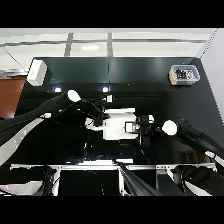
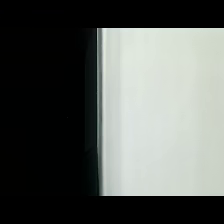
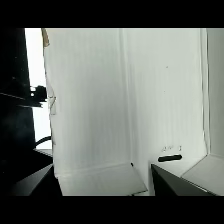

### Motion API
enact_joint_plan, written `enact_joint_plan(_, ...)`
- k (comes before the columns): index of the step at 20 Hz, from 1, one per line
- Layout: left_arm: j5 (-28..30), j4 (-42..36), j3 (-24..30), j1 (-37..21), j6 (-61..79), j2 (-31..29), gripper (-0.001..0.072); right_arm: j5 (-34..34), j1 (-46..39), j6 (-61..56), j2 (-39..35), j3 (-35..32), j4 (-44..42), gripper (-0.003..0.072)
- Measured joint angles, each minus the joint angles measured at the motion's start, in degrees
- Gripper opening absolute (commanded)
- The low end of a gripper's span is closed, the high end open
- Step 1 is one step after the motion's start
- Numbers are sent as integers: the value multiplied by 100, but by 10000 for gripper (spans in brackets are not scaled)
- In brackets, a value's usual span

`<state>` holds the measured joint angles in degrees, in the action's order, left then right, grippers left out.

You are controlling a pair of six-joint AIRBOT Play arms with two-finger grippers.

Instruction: Fold the box and place the chain.

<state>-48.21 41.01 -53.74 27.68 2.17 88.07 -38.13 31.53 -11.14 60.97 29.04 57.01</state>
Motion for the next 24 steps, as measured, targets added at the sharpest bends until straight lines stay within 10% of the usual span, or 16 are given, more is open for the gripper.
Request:
enact_joint_plan(14,-7,9,0,0,-2,0,25,98,-164,-142,-232,260,236,702)
enact_joint_plan(24,-44,33,-48,0,-9,4,25,168,-922,442,-90,363,-1270,702)
